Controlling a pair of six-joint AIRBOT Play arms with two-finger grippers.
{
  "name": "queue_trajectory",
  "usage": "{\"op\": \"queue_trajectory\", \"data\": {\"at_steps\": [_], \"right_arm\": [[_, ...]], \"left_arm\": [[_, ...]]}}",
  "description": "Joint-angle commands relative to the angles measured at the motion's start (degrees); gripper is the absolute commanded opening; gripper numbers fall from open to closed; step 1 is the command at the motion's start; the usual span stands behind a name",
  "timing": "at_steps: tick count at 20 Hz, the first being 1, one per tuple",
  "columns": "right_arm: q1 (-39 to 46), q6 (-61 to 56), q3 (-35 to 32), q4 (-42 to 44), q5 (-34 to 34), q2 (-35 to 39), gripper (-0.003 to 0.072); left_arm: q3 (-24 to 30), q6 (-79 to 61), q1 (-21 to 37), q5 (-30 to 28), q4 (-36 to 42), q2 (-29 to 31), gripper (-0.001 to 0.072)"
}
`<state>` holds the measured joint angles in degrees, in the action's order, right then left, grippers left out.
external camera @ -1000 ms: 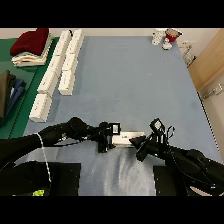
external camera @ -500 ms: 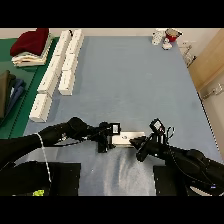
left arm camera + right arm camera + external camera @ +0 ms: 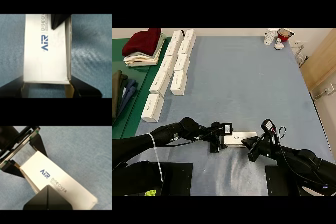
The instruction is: Fold the box.
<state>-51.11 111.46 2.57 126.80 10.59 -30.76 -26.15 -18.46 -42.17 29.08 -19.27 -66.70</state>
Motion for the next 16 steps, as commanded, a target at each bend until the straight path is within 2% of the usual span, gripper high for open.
{"op": "queue_trajectory", "data": {"at_steps": [1, 6, 11, 14, 16], "right_arm": [[-0.02, 0.02, 0.13, -0.57, -0.59, 1.33, 0.0004], [0.0, 0.11, 2.14, -1.14, -2.38, 5.42, 0.0004], [1.22, 0.2, 5.68, -2.27, -1.95, 5.77, 0.0004], [6.49, 0.15, 10.08, -4.15, 2.43, 3.93, 0.0004], [13.35, -0.04, 15.17, -7.52, 9.92, -0.15, 0.0004]], "left_arm": [[-0.04, -0.02, 0.02, 0.0, -0.02, -0.02, 0.0353], [-0.04, -0.02, 0.0, -0.02, -0.02, 0.0, 0.0353], [-0.04, -0.02, 0.02, 0.0, -0.02, -0.02, 0.0353], [-0.04, -0.02, 0.02, 0.0, -0.02, 0.0, 0.0353], [-0.04, -0.02, 0.02, 0.0, -0.02, -0.02, 0.0353]]}}
